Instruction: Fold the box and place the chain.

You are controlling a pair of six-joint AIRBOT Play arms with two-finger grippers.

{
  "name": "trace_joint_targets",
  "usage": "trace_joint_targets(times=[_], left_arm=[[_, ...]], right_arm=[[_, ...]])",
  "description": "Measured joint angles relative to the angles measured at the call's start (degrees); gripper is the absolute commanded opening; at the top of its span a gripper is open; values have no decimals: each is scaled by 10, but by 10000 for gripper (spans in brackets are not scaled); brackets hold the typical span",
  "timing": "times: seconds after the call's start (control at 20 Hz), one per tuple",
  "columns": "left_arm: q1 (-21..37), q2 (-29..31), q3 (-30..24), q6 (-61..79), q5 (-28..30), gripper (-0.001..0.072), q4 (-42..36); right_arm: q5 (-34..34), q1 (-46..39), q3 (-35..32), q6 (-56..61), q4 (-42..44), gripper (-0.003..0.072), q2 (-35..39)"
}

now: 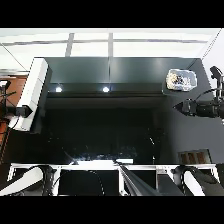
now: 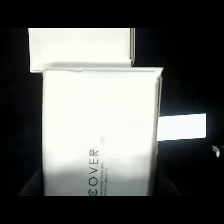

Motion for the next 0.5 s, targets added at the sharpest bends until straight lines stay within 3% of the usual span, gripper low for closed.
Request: trace_joint_targets(times=[0.15,0.3,0.35,0.4,0.45,0.5], left_arm=[[-2,-2,26,-1,-14,712,-8],[-2,8,96,-8,-62,709,-40],[-3,13,128,-14,-84,658,-61],[-3,19,159,-23,-101,443,-84],[-3,26,194,-39,-120,78,-105],[-3,35,223,-54,-138,24,-119]], right_arm=[[1,0,0,4,0,14,0],[2,0,14,6,0,15,0],[4,0,25,6,0,14,0],[7,0,39,6,0,15,0],[11,0,54,6,1,15,0],[17,0,68,6,1,14,0]])
